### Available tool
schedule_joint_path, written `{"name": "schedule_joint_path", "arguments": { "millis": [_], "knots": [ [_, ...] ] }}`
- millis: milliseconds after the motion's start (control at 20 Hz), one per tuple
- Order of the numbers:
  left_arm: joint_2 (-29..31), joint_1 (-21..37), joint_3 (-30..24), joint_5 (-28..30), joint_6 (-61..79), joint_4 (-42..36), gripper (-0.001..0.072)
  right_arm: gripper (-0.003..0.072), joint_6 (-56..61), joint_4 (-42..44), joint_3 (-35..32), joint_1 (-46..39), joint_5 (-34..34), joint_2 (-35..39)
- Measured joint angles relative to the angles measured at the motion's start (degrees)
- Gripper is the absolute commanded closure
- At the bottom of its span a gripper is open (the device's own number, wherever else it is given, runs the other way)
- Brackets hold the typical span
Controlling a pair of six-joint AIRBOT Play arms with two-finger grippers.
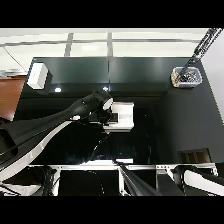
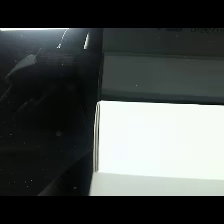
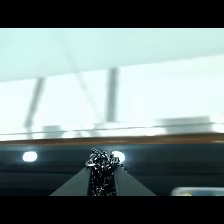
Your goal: Fold the box and place the chain.
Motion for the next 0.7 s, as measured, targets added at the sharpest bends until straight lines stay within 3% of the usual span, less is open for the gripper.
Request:
{"name": "schedule_joint_path", "arguments": {
  "millis": [400,700],
  "knots": [
    [0.02,0.00,0.00,0.07,0.00,0.02,0.0680,0.0680,-0.74,6.25,-8.31,8.96,3.76,11.43],
    [0.02,0.02,0.00,0.17,-0.02,0.02,0.0680,0.0680,-0.79,9.07,-10.97,17.35,9.46,14.23]
  ]
}}
